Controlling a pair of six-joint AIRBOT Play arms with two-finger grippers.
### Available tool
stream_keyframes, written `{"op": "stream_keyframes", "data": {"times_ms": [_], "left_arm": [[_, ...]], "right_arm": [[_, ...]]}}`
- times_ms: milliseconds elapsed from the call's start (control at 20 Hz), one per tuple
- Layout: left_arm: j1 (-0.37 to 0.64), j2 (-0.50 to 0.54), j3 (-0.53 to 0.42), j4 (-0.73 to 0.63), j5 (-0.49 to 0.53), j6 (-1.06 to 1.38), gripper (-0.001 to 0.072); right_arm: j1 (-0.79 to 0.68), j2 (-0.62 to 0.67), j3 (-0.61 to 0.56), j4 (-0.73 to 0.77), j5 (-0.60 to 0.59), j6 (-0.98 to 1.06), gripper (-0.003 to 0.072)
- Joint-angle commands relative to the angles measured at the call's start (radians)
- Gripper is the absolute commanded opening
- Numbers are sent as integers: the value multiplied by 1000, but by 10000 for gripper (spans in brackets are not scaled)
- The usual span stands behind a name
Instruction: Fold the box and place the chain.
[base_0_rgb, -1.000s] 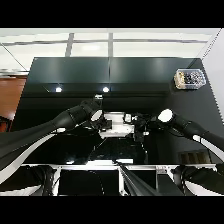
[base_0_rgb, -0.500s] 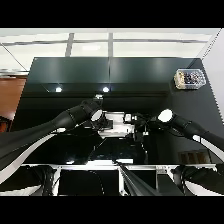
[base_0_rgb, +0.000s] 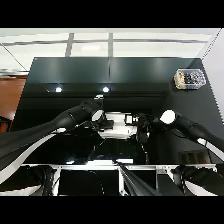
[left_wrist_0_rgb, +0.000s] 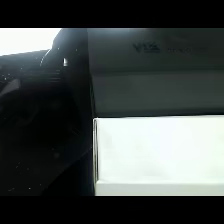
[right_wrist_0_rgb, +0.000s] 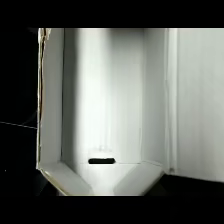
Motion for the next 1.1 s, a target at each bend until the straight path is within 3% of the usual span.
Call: {"op": "stream_keyframes", "data": {"times_ms": [0,350,450,550,600,650,800,850,900,1050], "left_arm": [[0,1,0,5,-6,-2,30],[0,1,0,5,-6,-2,30],[0,1,0,5,-6,-2,29],[0,1,0,4,-6,-2,30],[0,1,0,4,-6,-2,30],[0,1,0,4,-6,-2,30],[0,1,0,4,-6,-2,30],[0,1,0,4,-5,-2,30],[0,1,0,4,-5,-2,30],[0,1,0,4,-5,-2,30]], "right_arm": [[-4,68,1,-111,15,32,626],[-5,71,1,-69,61,32,624],[-5,71,1,-69,91,32,462],[-5,70,1,-50,106,37,404],[-5,70,1,-29,106,41,263],[-5,69,1,-6,101,50,190],[-2,40,0,91,80,98,183],[3,25,1,138,64,100,129],[8,11,1,179,49,100,129],[24,-7,0,190,31,102,129]]}}
